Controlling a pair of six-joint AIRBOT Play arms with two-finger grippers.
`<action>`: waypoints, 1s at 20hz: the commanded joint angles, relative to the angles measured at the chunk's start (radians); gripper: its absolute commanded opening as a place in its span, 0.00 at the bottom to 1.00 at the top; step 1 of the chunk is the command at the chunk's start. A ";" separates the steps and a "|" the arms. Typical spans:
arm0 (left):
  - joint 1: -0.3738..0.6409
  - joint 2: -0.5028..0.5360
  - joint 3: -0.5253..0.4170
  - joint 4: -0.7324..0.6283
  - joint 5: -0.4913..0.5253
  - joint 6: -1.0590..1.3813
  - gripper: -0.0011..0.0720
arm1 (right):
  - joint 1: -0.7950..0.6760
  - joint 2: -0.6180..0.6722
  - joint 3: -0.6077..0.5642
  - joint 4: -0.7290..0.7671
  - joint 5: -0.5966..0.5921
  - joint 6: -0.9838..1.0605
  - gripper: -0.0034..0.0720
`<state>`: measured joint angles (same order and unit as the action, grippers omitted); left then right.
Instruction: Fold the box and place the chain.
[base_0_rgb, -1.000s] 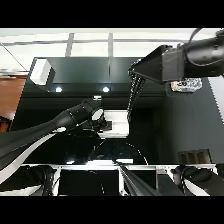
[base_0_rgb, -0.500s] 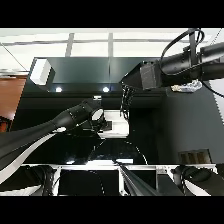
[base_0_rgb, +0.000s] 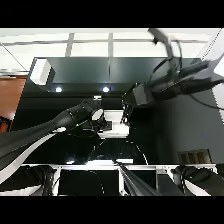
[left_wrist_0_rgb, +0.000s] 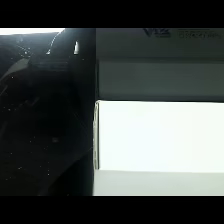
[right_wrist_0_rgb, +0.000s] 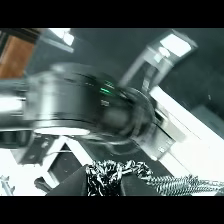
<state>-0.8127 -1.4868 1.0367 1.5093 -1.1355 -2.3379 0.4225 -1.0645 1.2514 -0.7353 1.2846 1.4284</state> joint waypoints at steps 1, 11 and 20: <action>0.000 0.000 0.001 0.000 -0.002 0.000 0.05 | 0.005 0.000 -0.166 0.009 -0.114 -0.011 0.07; 0.000 0.000 0.001 0.000 -0.005 0.000 0.05 | 0.020 -0.063 -0.326 0.135 -0.241 -0.077 0.07; 0.000 0.000 0.001 0.000 -0.028 0.000 0.05 | 0.038 -0.094 -0.394 0.087 -0.301 -0.080 0.07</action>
<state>-0.8127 -1.4872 1.0367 1.5093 -1.1557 -2.3386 0.4484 -1.1408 0.8886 -0.6392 1.0267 1.3533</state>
